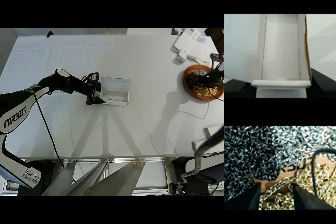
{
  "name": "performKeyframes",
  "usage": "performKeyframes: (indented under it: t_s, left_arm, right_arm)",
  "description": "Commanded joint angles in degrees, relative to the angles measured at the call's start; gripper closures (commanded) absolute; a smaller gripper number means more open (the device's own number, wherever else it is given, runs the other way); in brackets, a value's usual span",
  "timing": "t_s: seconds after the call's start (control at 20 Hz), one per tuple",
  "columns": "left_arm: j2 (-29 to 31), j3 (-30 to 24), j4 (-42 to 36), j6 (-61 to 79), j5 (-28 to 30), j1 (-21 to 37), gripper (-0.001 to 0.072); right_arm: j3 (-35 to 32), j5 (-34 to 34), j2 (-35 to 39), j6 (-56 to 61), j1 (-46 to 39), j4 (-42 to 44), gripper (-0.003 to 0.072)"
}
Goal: Fold the box and place the chain.
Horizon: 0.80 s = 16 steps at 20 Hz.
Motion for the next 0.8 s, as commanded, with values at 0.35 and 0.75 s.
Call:
performKeyframes:
  t_s: [0.35,0.75]
  left_arm:
    - [0.0,0.0,0.0,0.0,0.0,0.0,0.0273]
    - [0.0,0.0,0.0,0.0,0.0,0.0,0.0273]
  right_arm:
    - [0.0,3.1,-1.3,-0.6,-0.1,-4.0,0.0423]
    - [0.0,3.4,3.0,-5.3,-0.1,-0.5,0.0318]
